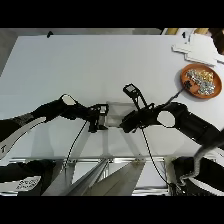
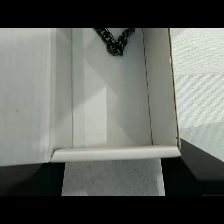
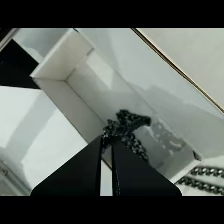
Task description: Fold the box and place the chain.
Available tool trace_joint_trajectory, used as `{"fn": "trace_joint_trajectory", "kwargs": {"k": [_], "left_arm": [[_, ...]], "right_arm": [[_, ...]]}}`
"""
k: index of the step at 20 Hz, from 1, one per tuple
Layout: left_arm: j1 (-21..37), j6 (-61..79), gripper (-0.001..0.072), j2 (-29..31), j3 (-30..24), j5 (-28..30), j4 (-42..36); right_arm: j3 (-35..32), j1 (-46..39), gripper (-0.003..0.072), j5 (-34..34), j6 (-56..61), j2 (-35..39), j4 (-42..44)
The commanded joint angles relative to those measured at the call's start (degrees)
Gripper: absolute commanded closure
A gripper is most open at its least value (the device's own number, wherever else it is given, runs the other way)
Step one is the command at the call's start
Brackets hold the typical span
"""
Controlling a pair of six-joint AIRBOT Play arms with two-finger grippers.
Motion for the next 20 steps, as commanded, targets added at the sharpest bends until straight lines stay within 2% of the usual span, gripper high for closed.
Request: {"fn": "trace_joint_trajectory", "kwargs": {"k": [1, 7, 8, 9, 10, 12, 14, 17, 18, 19, 20], "left_arm": [[0.0, 0.0, 0.0557, 0.04, 0.04, 0.0, 0.02], [0.0, 0.0, 0.0557, 0.04, 0.04, 0.0, 0.0], [0.0, 0.0, 0.0557, 0.04, 0.04, 0.0, 0.02], [0.0, 0.0, 0.0557, 0.04, 0.04, 0.0, 0.02], [0.0, 0.0, 0.0557, 0.04, 0.04, 0.0, 0.0], [0.0, 0.0, 0.0557, 0.04, 0.04, 0.0, 0.0], [0.0, 0.0, 0.0557, 0.04, 0.04, 0.0, 0.0], [0.0, 0.0, 0.0557, 0.04, 0.04, 0.0, 0.0], [0.0, 0.0, 0.0557, 0.04, 0.04, 0.0, 0.02], [0.0, 0.0, 0.0557, 0.04, 0.04, 0.0, 0.0], [0.0, 0.0, 0.0557, 0.04, 0.04, 0.0, 0.0]], "right_arm": [[0.02, 0.07, 0.0621, 0.2, 0.04, -1.27, -0.07], [3.37, -0.02, 0.0619, 6.23, 0.04, 2.16, -1.03], [4.24, -0.02, 0.0564, 7.23, 0.07, 3.17, -2.01], [4.83, -0.02, 0.0383, 7.93, 0.07, 4.17, -2.51], [5.33, -0.02, 0.0325, 8.61, 0.11, 5.11, -3.17], [6.1, -0.02, 0.0333, 9.88, 1.62, 6.14, -4.92], [6.73, -0.02, 0.0443, 11.87, 4.11, 6.71, -8.15], [7.52, -2.27, 0.0495, 17.62, 8.61, 8.22, -15.02], [7.52, -4.37, 0.0586, 20.48, 9.05, 8.68, -16.94], [7.5, -6.8, 0.0625, 23.8, 9.05, 8.7, -18.51], [7.37, -9.18, 0.0628, 26.43, 9.05, 8.68, -19.45]]}}
